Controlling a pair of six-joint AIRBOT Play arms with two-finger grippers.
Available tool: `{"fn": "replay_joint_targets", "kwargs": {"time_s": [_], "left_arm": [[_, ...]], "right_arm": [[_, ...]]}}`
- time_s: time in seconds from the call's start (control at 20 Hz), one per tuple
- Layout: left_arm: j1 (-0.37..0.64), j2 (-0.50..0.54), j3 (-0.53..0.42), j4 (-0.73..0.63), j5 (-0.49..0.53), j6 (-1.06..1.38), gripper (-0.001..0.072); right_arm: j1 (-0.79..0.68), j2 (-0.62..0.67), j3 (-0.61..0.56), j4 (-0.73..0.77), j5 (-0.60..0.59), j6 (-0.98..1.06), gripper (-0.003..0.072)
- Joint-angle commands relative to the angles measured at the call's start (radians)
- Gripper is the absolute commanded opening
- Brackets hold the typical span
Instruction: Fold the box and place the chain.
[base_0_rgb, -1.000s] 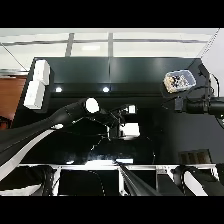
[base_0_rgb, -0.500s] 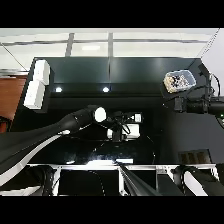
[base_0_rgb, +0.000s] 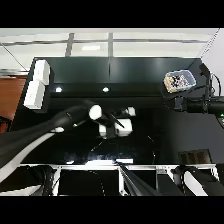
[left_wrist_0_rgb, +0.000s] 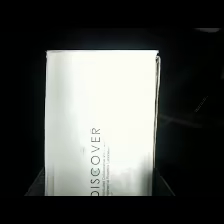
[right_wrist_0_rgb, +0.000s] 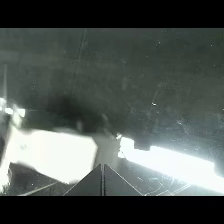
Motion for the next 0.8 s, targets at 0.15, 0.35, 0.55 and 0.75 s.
{"fn": "replay_joint_targets", "kwargs": {"time_s": [0.15, 0.35, 0.55, 0.75], "left_arm": [[0.391, 0.167, -0.002, 0.179, -0.33, -0.425, 0.0294], [0.68, 0.259, -0.01, 0.188, -0.517, -0.452, 0.0294], [0.967, 0.292, -0.037, 0.233, -0.617, -0.542, 0.0294], [1.154, 0.314, -0.102, 0.285, -0.6, -0.548, 0.0294]], "right_arm": [[0.0, 0.001, 0.001, -0.013, -0.002, 0.002, 0.0013], [0.0, 0.001, 0.001, -0.042, -0.001, 0.002, 0.0013], [0.0, 0.001, 0.001, -0.045, -0.002, 0.0, 0.0013], [0.0, 0.001, 0.001, -0.045, -0.002, -0.001, 0.0013]]}}
